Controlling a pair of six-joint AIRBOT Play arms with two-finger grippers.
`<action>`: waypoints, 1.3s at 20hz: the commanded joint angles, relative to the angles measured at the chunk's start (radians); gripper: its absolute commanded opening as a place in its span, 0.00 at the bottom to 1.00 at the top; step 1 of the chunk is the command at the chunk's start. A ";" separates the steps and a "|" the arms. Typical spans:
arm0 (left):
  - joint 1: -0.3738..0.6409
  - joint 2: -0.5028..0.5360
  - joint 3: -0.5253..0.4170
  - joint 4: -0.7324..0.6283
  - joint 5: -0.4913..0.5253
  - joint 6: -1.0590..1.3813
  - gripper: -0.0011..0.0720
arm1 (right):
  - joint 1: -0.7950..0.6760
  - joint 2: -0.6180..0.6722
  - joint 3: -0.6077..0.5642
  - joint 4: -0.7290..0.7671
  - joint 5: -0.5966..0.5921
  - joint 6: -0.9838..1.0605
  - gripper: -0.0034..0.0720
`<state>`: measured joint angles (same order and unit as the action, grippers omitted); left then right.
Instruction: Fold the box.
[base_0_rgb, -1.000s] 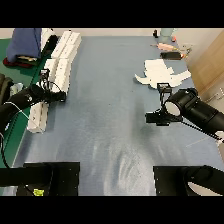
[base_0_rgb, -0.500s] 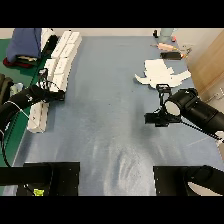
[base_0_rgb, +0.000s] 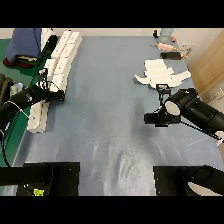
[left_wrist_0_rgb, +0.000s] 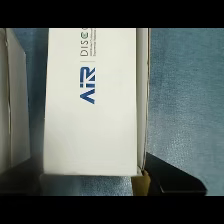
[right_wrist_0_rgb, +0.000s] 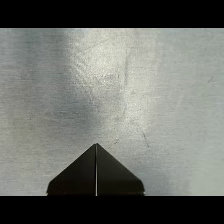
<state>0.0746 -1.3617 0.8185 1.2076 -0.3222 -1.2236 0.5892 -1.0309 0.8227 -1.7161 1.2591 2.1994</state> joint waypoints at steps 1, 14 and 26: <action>0.001 -0.010 -0.001 0.001 -0.018 0.000 0.93 | 0.000 0.000 0.001 0.008 0.000 0.000 0.05; 0.073 0.112 0.041 0.031 -0.423 -0.009 0.97 | 0.000 0.000 0.001 0.046 0.000 -0.035 0.05; -0.233 0.153 0.297 -0.151 -0.752 0.000 0.03 | -0.004 -0.047 0.071 0.084 -0.164 -0.169 0.05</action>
<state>-0.0303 -1.2102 1.0500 1.0603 -1.0695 -1.2308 0.5880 -1.0504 0.8528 -1.6493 1.1358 2.0838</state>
